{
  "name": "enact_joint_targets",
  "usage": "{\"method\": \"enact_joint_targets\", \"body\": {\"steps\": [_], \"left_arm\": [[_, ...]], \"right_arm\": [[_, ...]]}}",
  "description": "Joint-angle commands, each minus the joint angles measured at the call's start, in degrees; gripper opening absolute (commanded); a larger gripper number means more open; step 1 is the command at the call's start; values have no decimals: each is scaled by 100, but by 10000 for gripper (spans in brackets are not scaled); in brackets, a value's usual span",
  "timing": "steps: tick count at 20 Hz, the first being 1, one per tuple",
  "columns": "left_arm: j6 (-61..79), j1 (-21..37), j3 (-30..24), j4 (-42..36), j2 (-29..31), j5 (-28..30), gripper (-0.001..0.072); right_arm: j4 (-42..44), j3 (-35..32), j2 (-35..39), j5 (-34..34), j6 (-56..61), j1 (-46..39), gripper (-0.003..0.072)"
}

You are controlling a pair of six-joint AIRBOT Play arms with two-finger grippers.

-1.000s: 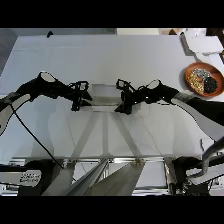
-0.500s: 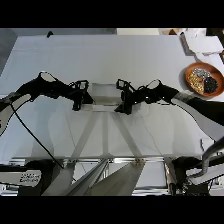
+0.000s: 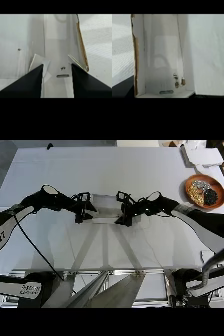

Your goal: Fold the box and place the chain.

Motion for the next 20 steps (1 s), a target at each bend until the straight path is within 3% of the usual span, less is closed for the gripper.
{"method": "enact_joint_targets", "body": {"steps": [1,2,3,4,10,17,20], "left_arm": [[-15,-42,2,-109,-26,68,405],[-15,-42,2,-107,-24,50,297],[-15,-42,2,-103,-20,31,133],[-15,-42,2,-101,-20,13,13],[-647,-42,2,-94,374,17,9],[-1471,-28,2,-70,1825,-87,8],[-2131,9,2,330,2636,-46,3]], "right_arm": [[7,0,-4,-2,15,7,413],[7,0,-4,-2,15,7,413],[7,0,-4,-2,15,7,413],[4,0,-4,-2,15,9,413],[7,0,-4,-4,15,7,413],[4,0,-4,-2,15,7,413],[4,0,-4,-2,15,7,413]]}}
